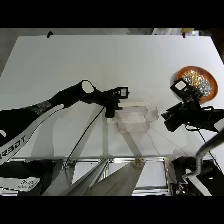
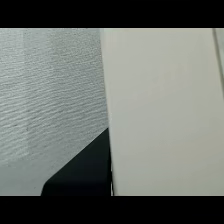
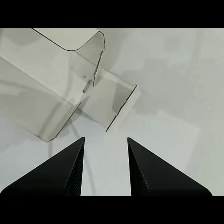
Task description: Fold the box and place the chain.
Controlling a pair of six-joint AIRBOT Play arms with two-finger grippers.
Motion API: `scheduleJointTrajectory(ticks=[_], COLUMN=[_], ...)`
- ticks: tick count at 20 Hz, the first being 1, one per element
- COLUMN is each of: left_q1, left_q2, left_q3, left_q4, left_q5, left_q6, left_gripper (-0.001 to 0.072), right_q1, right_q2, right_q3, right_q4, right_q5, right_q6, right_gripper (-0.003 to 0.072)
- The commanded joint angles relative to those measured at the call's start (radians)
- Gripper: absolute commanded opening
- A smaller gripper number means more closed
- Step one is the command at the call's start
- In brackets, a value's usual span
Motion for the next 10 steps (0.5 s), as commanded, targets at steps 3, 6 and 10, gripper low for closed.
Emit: scheduleJointTrajectory(ticks=[3,6,10], left_q1=[-0.001,-0.001,0.000], left_q2=[-0.001,0.010,0.024], left_q3=[-0.001,0.000,0.002], left_q4=[0.005,0.005,0.046], left_q5=[-0.023,-0.023,-0.038], left_q6=[0.001,0.000,-0.008], left_gripper=[0.0003,0.0001,0.0000], right_q1=[0.001,0.001,0.001], right_q2=[0.000,0.000,-0.002], right_q3=[0.000,0.000,0.000], right_q4=[0.000,0.000,0.000], right_q5=[0.000,-0.006,-0.015], right_q6=[0.000,0.000,0.000], right_gripper=[0.0297,0.0297,0.0297])
